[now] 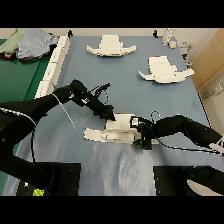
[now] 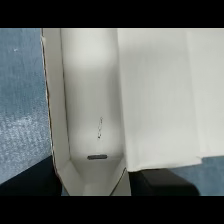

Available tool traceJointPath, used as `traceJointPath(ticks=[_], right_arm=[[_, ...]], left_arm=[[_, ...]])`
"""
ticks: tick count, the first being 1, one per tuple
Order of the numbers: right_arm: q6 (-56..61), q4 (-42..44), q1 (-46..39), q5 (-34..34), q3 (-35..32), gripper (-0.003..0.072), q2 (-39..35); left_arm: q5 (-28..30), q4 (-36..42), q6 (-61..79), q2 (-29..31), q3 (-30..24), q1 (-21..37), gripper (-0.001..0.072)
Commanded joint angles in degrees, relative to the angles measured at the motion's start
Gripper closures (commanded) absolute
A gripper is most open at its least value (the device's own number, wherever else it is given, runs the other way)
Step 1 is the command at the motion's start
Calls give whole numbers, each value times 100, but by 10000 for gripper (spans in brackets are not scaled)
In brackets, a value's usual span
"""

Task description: Fold the box.

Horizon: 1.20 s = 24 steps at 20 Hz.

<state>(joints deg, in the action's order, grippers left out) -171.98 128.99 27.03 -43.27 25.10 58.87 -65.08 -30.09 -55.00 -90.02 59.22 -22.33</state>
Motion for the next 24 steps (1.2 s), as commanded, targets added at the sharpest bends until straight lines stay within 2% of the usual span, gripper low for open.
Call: traceJointPath(ticks=[1,6,14,18,21,24], right_arm=[[-2,-245,210,39,7,240,4],[-2,-319,304,131,7,240,9],[-2,-321,302,142,4,240,9],[-2,-321,302,120,4,240,9],[-2,-321,302,120,4,240,9],[-2,-321,302,120,7,240,9]], left_arm=[[-4,2,-15,-9,4,33,697],[-13,-310,-321,-9,4,33,698],[-461,-363,-350,-9,4,35,698],[-417,-369,-131,20,20,328,698],[-501,-369,109,352,24,782,699],[-520,-382,686,1150,11,1029,699]])
